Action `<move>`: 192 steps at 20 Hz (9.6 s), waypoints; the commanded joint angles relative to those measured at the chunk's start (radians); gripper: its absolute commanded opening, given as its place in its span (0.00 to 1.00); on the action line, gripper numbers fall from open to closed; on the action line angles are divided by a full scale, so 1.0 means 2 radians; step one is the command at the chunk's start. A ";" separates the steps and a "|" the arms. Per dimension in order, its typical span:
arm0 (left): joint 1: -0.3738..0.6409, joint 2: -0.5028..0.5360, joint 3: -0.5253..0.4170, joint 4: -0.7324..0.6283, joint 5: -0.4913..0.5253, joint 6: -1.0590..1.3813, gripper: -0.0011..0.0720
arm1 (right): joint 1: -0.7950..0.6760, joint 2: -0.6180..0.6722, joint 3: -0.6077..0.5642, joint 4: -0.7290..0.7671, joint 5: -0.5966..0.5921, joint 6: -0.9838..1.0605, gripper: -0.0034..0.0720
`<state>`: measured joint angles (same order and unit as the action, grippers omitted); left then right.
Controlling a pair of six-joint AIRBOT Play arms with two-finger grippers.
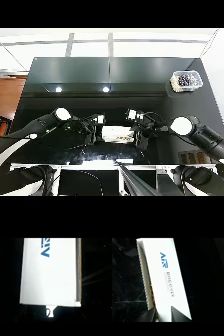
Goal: Fold the box and place the chain.
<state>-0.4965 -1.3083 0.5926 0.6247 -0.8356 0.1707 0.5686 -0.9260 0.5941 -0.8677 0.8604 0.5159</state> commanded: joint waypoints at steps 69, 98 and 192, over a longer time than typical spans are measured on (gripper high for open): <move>0.027 0.076 0.033 0.115 -0.087 -0.169 1.00 | -0.275 0.091 0.065 0.084 0.241 0.300 0.06; -0.123 -0.012 0.141 0.107 -0.018 -0.258 0.99 | -0.384 0.102 0.065 0.029 0.239 0.311 0.06; 0.205 0.412 -0.048 0.289 0.061 -0.741 0.06 | -0.332 0.153 -0.014 -0.058 -0.047 0.259 0.06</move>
<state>-0.0849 -0.4858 0.4976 1.2037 -0.7162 -1.3128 -0.0959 -0.6212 0.5678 -0.9848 0.7658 1.0328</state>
